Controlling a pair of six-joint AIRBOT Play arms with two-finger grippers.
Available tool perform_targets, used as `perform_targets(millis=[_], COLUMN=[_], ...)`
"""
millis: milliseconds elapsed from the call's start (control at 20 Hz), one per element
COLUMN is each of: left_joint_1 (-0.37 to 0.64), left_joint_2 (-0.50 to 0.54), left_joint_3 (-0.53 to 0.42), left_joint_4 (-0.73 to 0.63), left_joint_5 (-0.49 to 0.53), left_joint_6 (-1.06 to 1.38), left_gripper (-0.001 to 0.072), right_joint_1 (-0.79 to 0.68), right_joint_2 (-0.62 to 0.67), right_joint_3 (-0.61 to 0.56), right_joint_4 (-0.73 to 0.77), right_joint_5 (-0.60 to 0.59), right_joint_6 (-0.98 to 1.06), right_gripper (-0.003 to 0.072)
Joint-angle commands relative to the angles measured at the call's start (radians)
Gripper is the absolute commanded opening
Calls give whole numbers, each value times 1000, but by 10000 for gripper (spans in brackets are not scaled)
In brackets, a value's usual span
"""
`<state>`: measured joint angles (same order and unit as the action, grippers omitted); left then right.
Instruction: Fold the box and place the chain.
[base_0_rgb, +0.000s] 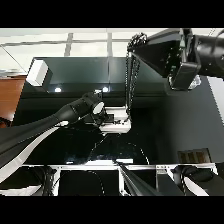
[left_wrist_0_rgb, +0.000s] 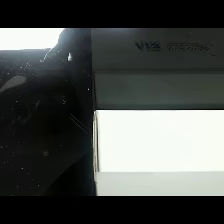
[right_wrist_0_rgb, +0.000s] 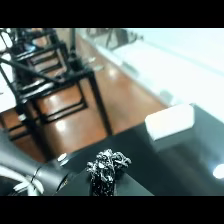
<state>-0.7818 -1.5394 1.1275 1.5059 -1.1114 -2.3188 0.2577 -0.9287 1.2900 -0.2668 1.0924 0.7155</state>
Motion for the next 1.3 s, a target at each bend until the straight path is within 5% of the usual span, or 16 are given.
perform_targets(millis=[0, 350, 600, 900, 950, 1000, 1050, 1250], left_joint_1=[0, 0, 0, 0, 0, 0, 0, 0], left_joint_2=[0, 0, 0, 0, 0, 0, 0, 0], left_joint_3=[0, 0, 0, 0, 0, 0, 0, 0], left_joint_4=[0, 0, 0, 0, 0, 0, 0, 0], left_joint_5=[0, 0, 0, 0, 0, 0, 0, -1], left_joint_6=[0, 0, 0, 0, 0, 0, 0, 0], left_gripper=[30, 30, 30, 30, 30, 30, 30, 30], right_joint_1=[28, 61, 62, 62, 62, 62, 56, -53], right_joint_2=[-38, -69, -82, -171, -171, -171, -171, -169], right_joint_3=[-39, -275, -530, -572, -572, -569, -563, -509], right_joint_4=[-69, -334, -332, -288, -283, -283, -288, -341], right_joint_5=[77, 3, -185, -200, -201, -200, -189, -28], right_joint_6=[121, 209, 217, 216, 216, 216, 216, 211], right_gripper=[16, 16, 16, 19, 63, 258, 323, 323])
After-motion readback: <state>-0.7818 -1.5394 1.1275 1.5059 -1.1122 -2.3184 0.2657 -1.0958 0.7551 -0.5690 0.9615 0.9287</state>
